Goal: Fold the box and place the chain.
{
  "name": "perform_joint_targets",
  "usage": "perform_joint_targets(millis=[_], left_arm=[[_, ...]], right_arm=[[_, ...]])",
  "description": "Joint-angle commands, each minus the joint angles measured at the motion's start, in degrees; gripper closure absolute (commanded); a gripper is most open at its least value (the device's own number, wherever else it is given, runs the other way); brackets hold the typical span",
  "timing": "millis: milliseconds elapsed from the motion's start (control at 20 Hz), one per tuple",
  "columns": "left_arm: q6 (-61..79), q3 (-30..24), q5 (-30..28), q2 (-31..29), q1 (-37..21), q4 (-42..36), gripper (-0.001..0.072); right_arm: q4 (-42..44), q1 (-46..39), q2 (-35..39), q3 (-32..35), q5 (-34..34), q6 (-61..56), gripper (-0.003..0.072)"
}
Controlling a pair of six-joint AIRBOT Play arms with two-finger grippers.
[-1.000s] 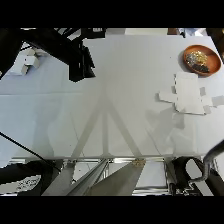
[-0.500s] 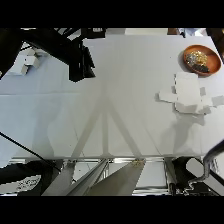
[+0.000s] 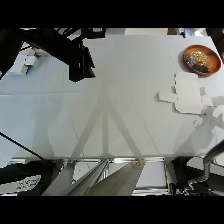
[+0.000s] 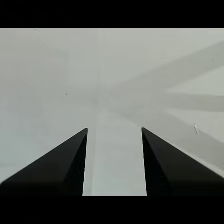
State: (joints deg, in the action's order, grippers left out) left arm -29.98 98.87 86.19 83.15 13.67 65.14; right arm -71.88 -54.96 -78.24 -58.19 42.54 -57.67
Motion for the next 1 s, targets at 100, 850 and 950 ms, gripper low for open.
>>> perform_joint_targets(millis=[100, 850, 950], left_arm=[[0.0, 0.0, 0.0, 0.0, 0.0, 0.0, 0.0333], [0.0, 0.0, 0.0, 0.0, 0.0, 0.0, 0.0333], [0.0, 0.0, 0.0, 0.0, 0.0, 0.0, 0.0333]], right_arm=[[16.3, -2.1, -8.7, -0.2, 2.0, 12.1, 0.0288], [31.6, -2.1, -18.4, -6.8, 14.3, 19.2, 0.0672], [31.6, -2.1, -18.4, -6.8, 16.6, 20.3, 0.0673]])
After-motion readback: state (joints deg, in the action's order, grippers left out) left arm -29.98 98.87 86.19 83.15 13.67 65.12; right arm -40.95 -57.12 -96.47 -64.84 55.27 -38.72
